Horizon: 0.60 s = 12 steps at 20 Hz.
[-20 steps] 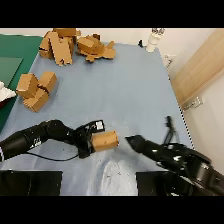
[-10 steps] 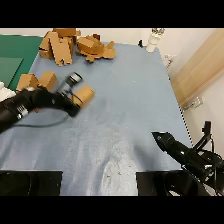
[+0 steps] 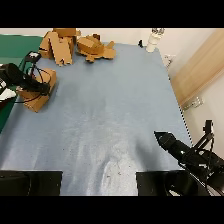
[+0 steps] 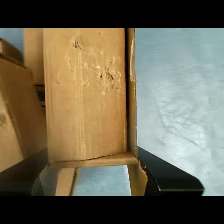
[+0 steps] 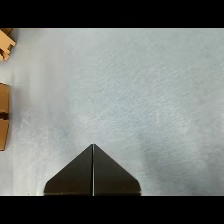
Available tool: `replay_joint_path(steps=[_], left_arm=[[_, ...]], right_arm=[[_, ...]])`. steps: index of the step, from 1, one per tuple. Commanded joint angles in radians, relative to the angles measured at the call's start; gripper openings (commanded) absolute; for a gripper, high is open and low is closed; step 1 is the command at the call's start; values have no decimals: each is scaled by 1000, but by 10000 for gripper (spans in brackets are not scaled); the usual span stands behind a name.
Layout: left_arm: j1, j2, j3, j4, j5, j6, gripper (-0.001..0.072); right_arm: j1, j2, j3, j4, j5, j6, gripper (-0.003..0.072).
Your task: Fold the box.
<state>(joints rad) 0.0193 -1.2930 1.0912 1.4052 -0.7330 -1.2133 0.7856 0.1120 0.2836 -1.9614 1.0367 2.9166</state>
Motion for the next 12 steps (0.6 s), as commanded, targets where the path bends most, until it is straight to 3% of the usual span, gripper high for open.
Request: replay_joint_path(steps=[1,5,6,9,12], left_arm=[[68,-33,24,9,-6,-8,509],[82,-40,24,8,-13,-8,527],[82,-39,24,7,-12,-12,695],[82,-39,40,5,-61,-18,697],[82,-36,134,7,-196,-18,698]], right_arm=[[0,0,1,-14,2,-3,1],[0,0,1,-21,2,-3,0],[0,0,1,-21,2,-3,1],[0,0,1,-21,2,-3,1],[0,0,1,-21,2,-3,1]])
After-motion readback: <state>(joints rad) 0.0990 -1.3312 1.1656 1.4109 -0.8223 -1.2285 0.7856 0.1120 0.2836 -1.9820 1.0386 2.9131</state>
